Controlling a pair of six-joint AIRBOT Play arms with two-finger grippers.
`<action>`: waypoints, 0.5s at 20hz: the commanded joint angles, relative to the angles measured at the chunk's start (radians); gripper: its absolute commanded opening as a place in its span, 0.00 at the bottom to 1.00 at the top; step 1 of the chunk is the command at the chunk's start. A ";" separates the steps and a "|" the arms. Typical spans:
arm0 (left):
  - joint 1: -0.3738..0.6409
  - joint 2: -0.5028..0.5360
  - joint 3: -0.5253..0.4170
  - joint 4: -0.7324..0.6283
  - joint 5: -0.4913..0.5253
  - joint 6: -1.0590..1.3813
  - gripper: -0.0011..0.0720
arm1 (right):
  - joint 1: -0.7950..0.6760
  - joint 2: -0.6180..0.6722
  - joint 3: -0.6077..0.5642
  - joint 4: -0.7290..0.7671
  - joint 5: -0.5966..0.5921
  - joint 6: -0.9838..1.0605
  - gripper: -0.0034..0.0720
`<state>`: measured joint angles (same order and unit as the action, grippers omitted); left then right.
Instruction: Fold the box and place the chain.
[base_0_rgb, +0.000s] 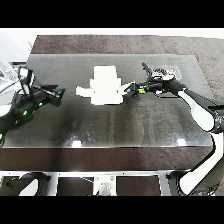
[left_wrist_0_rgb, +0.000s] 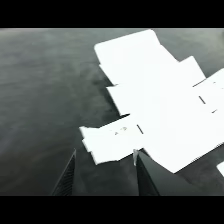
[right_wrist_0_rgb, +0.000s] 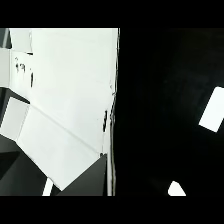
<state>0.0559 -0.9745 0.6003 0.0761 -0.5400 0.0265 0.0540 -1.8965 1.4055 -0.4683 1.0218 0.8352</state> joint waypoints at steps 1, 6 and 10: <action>0.000 -0.293 0.193 -0.001 -0.168 -0.027 0.60 | 0.001 0.000 0.002 0.001 0.003 0.003 0.04; 0.000 -0.616 0.474 0.067 -0.312 -0.148 0.60 | 0.001 0.000 0.002 0.004 0.004 0.003 0.04; 0.000 -0.743 0.708 0.249 -0.381 -0.393 0.60 | 0.001 0.000 0.002 0.004 0.003 0.003 0.04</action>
<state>0.0555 -1.6142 1.1522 0.1997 -0.8471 -0.1967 0.0544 -1.8965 1.4059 -0.4652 1.0245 0.8371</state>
